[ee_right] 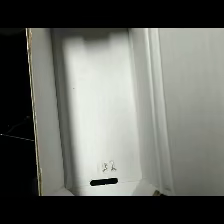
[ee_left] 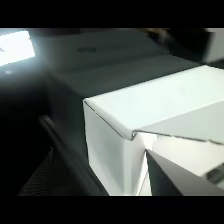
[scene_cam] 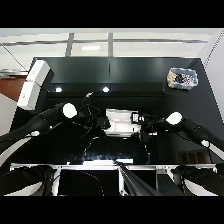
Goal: Fold the box and place the chain.
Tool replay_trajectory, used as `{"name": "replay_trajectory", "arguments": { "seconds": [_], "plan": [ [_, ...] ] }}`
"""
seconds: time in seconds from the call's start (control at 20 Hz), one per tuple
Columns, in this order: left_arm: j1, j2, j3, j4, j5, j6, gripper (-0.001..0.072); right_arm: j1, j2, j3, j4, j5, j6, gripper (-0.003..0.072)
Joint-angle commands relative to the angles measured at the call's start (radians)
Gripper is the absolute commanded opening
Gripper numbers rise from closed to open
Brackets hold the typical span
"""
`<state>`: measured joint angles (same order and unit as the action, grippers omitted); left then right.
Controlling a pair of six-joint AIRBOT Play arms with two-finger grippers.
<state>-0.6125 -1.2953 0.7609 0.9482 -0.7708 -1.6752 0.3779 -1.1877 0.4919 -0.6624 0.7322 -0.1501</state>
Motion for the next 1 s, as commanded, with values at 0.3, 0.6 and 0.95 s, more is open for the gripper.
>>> {"name": "replay_trajectory", "arguments": {
  "seconds": [0.3, 0.6, 0.95],
  "plan": [
    [-0.150, -0.031, 0.162, 0.470, -0.129, -0.511, 0.0491, 0.000, 0.000, 0.000, 0.000, 0.000, 0.000, 0.0469],
    [-0.217, -0.138, 0.248, 0.486, -0.245, -0.558, 0.0481, 0.000, 0.000, 0.000, 0.000, 0.000, 0.000, 0.0468],
    [-0.224, -0.182, 0.285, 0.490, -0.236, -0.585, 0.0398, 0.000, 0.000, 0.000, 0.000, 0.000, 0.000, 0.0468]
  ]
}}
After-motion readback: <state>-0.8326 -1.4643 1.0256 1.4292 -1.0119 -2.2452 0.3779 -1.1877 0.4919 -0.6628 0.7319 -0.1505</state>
